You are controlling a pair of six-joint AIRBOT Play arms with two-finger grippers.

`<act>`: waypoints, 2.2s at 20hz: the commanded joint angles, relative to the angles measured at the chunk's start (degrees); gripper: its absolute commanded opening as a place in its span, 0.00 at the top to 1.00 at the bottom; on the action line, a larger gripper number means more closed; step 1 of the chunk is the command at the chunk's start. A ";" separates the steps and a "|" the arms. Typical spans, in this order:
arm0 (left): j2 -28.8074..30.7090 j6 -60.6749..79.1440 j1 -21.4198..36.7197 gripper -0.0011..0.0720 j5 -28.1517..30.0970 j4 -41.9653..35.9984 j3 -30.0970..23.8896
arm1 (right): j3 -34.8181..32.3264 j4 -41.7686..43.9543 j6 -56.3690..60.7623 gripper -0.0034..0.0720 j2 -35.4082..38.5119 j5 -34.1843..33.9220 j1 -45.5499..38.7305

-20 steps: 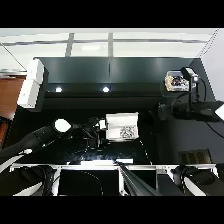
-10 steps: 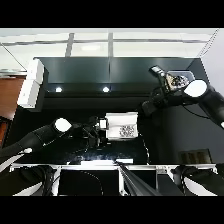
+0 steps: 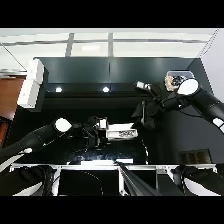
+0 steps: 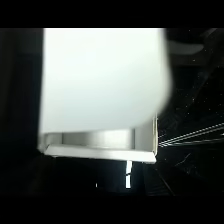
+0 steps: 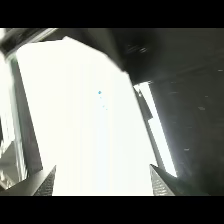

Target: Fold the box and place the chain.

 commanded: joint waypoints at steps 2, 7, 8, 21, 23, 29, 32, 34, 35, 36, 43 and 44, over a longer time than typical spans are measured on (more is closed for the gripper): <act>-0.04 -0.07 0.02 0.53 -0.02 0.00 0.02 | -1.57 -3.43 -3.02 0.05 -0.09 -3.69 4.85; -0.04 -0.09 0.00 0.53 -0.11 0.00 0.02 | -1.90 -8.37 -4.07 0.06 0.33 -4.76 5.81; -0.04 -0.07 0.02 0.53 -0.07 0.00 0.02 | -1.90 -9.75 -3.45 0.06 0.76 -3.91 5.84; -0.04 -0.04 0.00 0.53 -0.02 0.02 0.02 | -4.28 -9.05 -2.19 0.58 5.07 -8.87 6.91; -0.04 -0.02 -0.02 0.53 -0.02 0.02 0.02 | -4.50 -8.35 -0.70 0.63 5.07 -7.45 6.93; -0.04 -0.04 -0.04 0.53 -0.07 0.04 0.02 | -6.91 -7.80 0.17 0.63 5.09 -11.91 7.04; -0.04 -0.02 -0.04 0.53 -0.07 0.02 0.02 | -6.91 -7.13 1.27 0.63 5.09 -13.60 7.04; -0.04 -0.04 -0.04 0.53 -0.07 0.02 0.02 | -6.91 -7.15 1.88 0.63 5.09 -13.51 7.04; -0.04 -0.04 -0.04 0.53 -0.07 0.02 0.02 | -6.91 -7.17 1.88 0.63 5.09 -13.31 7.06; -0.04 -0.04 -0.04 0.53 -0.07 0.02 0.02 | -6.91 -7.17 2.05 0.63 5.09 -13.31 7.06; -0.02 -0.04 -0.04 0.53 -0.07 0.02 0.02 | -7.32 -7.15 2.51 0.63 5.07 -12.20 7.39; -0.02 -0.04 -0.04 0.53 -0.07 0.02 0.02 | -7.34 -7.15 2.58 0.63 5.07 -12.20 7.39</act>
